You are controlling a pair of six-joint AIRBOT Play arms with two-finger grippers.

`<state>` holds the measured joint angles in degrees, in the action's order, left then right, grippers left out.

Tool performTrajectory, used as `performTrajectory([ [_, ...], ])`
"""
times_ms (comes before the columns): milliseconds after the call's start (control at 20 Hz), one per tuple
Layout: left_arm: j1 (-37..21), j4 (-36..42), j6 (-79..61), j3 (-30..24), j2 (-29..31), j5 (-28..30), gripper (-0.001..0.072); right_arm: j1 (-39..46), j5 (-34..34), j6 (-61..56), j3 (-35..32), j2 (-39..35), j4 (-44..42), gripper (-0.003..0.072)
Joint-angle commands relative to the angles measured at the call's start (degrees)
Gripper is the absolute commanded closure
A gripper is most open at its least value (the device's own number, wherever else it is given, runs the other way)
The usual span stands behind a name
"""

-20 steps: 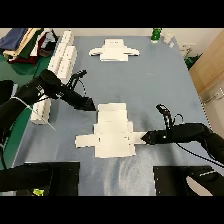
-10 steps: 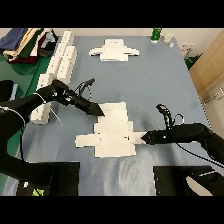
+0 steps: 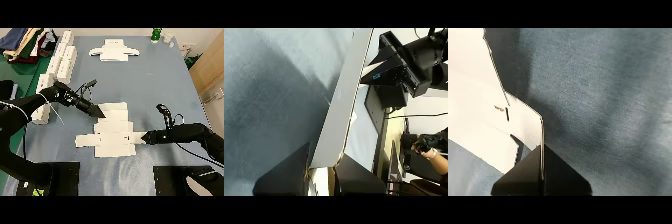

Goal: Fold the box.

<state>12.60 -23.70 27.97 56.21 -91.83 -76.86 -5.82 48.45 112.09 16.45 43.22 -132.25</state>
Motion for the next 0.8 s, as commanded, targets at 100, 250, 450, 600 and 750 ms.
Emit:
performTrajectory([
  [100,2.1,-0.9,-1.0,2.1,-1.8,-2.0,0.0542,0.0,0.0,0.0,0.0,0.0,0.0,0.0685],
  [250,2.4,-1.6,-1.6,3.2,-3.1,-3.3,0.0695,0.0,0.0,0.0,0.0,0.0,0.0,0.0684],
  [450,2.3,-2.0,-3.5,5.0,-3.5,-3.5,0.0695,0.0,-0.3,0.0,0.1,0.0,0.2,0.0577],
  [600,2.5,-1.5,-6.3,6.4,-3.5,-3.3,0.0697,0.5,-2.6,-0.4,2.1,-0.1,5.5,0.0364],
  [750,2.9,0.6,-8.2,6.9,-0.7,1.3,0.07,3.2,-4.5,-9.7,7.8,-0.1,13.8,0.0364],
])
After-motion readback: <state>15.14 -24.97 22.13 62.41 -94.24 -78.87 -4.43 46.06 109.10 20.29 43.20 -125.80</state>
